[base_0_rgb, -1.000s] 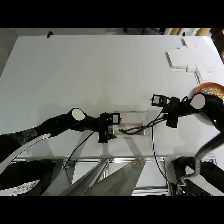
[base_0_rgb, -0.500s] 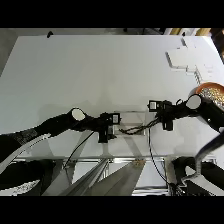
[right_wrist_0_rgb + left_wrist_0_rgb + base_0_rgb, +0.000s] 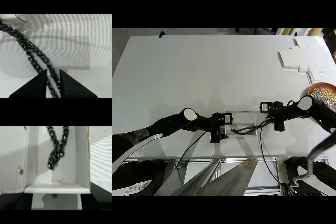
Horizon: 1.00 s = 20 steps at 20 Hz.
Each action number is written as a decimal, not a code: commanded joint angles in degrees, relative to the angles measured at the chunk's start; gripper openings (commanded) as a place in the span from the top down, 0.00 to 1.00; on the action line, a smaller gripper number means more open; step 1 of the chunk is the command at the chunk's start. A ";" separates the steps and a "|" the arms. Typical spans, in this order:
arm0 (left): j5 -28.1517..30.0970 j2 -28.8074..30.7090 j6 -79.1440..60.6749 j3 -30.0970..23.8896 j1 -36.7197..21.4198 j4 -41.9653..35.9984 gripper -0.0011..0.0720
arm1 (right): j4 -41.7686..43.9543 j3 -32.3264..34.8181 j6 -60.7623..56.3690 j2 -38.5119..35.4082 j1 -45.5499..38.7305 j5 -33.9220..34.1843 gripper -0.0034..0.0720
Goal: Fold the box and place the chain.
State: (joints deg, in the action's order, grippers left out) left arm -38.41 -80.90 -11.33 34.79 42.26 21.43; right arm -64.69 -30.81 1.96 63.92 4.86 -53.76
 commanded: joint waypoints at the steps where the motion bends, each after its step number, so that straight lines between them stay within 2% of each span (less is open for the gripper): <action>1: 0.00 0.02 0.00 0.07 -0.02 0.02 0.75 | 0.07 1.05 0.66 0.02 -0.04 0.98 0.75; 4: 0.00 0.02 0.00 0.07 -0.02 0.02 0.75 | 0.11 2.12 3.06 0.02 -0.04 1.75 0.77; 5: 0.00 0.02 0.00 0.07 -0.02 0.02 0.75 | 0.11 2.23 3.06 0.02 -0.04 2.32 0.83; 7: 0.00 0.02 0.00 0.07 -0.02 0.02 0.75 | 0.11 2.32 3.06 0.02 -0.04 2.73 0.85; 8: 0.00 0.02 0.00 0.07 -0.02 0.02 0.75 | 0.09 2.29 3.06 0.02 -0.04 2.78 0.92; 11: 0.00 0.02 0.00 0.07 -0.02 0.02 0.75 | 0.07 2.29 2.75 -1.25 -0.04 1.49 0.94; 16: 0.00 0.02 0.00 0.07 -0.02 0.02 0.75 | 2.12 2.29 2.34 -14.75 -0.04 -3.34 0.94; 20: 0.00 0.02 0.00 0.07 -0.02 0.02 0.75 | 15.89 2.29 2.38 -26.53 1.36 -10.36 0.94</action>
